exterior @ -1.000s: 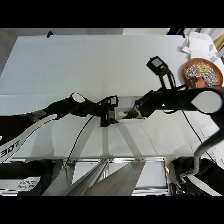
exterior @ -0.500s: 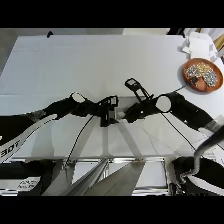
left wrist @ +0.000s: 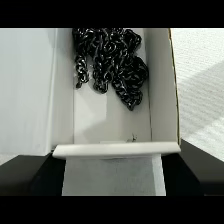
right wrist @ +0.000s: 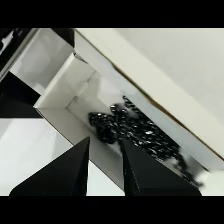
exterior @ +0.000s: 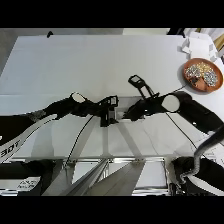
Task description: Fold the box and place the chain.
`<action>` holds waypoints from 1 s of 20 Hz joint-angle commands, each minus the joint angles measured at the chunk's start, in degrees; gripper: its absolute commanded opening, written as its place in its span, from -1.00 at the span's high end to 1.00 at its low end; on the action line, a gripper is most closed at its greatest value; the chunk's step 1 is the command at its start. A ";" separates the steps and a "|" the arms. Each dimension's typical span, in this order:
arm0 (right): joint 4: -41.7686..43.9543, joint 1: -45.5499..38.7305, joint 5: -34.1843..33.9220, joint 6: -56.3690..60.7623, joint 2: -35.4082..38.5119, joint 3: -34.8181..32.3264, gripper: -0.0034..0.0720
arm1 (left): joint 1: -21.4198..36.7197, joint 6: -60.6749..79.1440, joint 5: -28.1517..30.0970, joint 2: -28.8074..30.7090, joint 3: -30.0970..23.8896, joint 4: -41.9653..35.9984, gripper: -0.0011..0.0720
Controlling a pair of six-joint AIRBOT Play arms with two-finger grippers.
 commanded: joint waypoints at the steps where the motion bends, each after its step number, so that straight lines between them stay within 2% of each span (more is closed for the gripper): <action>1: -0.02 -7.89 4.17 0.17 8.72 0.02 0.33 | 0.00 0.02 0.00 0.02 -0.02 0.02 0.74; 3: -0.04 -15.56 5.77 0.15 11.61 0.02 0.33 | 0.00 0.02 0.00 0.02 -0.02 0.02 0.74; 5: -1.73 -23.56 7.39 0.48 11.04 0.02 0.33 | 0.00 0.02 0.02 0.02 -0.02 0.02 0.74; 9: -8.61 -32.26 2.93 3.21 5.46 0.02 0.29 | 0.00 0.02 0.02 0.02 -0.02 0.02 0.74; 12: -10.71 -32.41 1.36 3.26 -2.29 0.98 0.00 | 0.00 0.02 0.00 0.02 -0.02 0.02 0.74; 15: -12.74 -30.67 1.09 3.28 -9.29 4.00 0.00 | 0.00 0.02 0.00 0.02 -0.02 0.02 0.74; 20: -21.03 -26.91 3.17 7.69 -18.64 9.20 0.00 | 0.00 0.00 0.00 0.02 -0.02 0.02 0.74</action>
